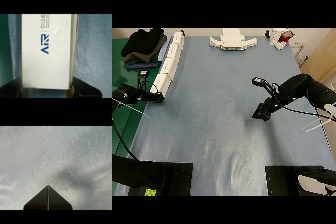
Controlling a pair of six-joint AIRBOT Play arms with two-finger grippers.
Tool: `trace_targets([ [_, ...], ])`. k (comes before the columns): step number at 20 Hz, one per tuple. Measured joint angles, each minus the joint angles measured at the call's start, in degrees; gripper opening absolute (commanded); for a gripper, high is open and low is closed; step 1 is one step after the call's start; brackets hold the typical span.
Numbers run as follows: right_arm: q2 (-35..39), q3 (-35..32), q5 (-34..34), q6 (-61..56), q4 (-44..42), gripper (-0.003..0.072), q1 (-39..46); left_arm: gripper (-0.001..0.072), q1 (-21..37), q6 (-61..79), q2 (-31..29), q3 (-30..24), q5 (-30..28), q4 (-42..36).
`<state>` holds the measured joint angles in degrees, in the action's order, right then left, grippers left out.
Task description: Fold the box.
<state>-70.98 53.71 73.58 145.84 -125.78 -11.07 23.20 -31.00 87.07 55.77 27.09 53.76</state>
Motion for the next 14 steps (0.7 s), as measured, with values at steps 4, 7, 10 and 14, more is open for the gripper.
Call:
trace_targets([
  [4,0.0,0.0,0.0,0.0,0.0,0.0003,0.0,0.0529,0.0,-0.1,0.3,0.2,0.0,0.0],
  [7,0.0,0.0,0.0,0.0,0.0,0.0003,0.0,0.0529,0.0,-0.1,0.4,0.2,-0.1,0.1],
  [10,0.0,0.0,0.0,0.0,0.0,0.0003,0.0,0.0529,0.0,-0.1,0.4,0.2,-0.1,0.1],
  [14,0.0,0.0,0.0,0.0,0.0,0.0003,0.0,0.0568,0.0,-0.1,0.4,0.3,0.1,0.1],
])
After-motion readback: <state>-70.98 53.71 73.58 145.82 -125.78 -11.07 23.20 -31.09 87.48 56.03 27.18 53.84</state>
